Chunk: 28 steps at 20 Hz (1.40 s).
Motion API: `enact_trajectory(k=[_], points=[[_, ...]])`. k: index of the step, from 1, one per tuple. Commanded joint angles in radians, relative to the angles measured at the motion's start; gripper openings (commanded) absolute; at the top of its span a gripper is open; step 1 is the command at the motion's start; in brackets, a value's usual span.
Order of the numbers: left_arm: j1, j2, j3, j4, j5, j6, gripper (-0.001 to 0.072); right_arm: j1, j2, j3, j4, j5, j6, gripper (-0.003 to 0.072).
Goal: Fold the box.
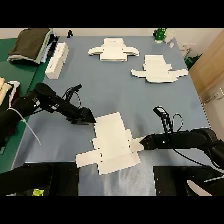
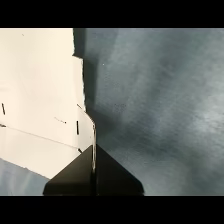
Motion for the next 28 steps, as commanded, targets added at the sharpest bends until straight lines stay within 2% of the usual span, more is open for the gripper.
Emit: enact_trajectory(k=[1, 6, 9, 15, 18, 19, 20, 21, 25, 26, 28], points=[[0.001, -0.074, -0.003, -0.078, -0.095, 0.079, 0.0583, 0.045, 0.002, -0.004, -0.004, 0.053, 0.005, 0.0004], [0.001, -0.088, -0.034, -0.026, -0.093, 0.078, 0.0583, 0.045, 0.002, -0.004, -0.002, 0.056, 0.005, 0.0004], [-0.003, -0.135, -0.059, -0.032, -0.034, 0.102, 0.0583, 0.045, 0.002, -0.004, -0.002, 0.057, 0.005, 0.0004], [-0.043, -0.204, -0.055, -0.213, 0.069, 0.271, 0.0583, 0.045, 0.002, -0.004, -0.002, 0.057, 0.005, 0.0004], [-0.072, -0.250, -0.050, -0.274, 0.063, 0.327, 0.0581, 0.045, 0.002, -0.004, -0.002, 0.056, 0.005, 0.0004], [-0.080, -0.259, -0.047, -0.278, 0.055, 0.337, 0.0552, 0.045, 0.002, -0.004, -0.002, 0.056, 0.005, 0.0004], [-0.082, -0.261, -0.047, -0.278, 0.042, 0.351, 0.0243, 0.045, 0.002, -0.004, -0.002, 0.056, 0.005, 0.0005], [-0.080, -0.261, -0.047, -0.278, 0.017, 0.388, 0.0110, 0.045, 0.002, -0.004, -0.002, 0.056, 0.005, 0.0004], [-0.061, -0.261, -0.040, -0.273, -0.047, 0.433, 0.0095, 0.045, 0.002, -0.004, -0.002, 0.056, 0.005, 0.0004], [-0.059, -0.261, -0.040, -0.273, -0.047, 0.443, 0.0017, 0.045, 0.002, -0.004, -0.002, 0.056, 0.005, 0.0005], [-0.062, -0.261, -0.041, -0.280, -0.046, 0.435, 0.0017, 0.045, 0.002, -0.004, -0.002, 0.056, 0.005, 0.0005]])
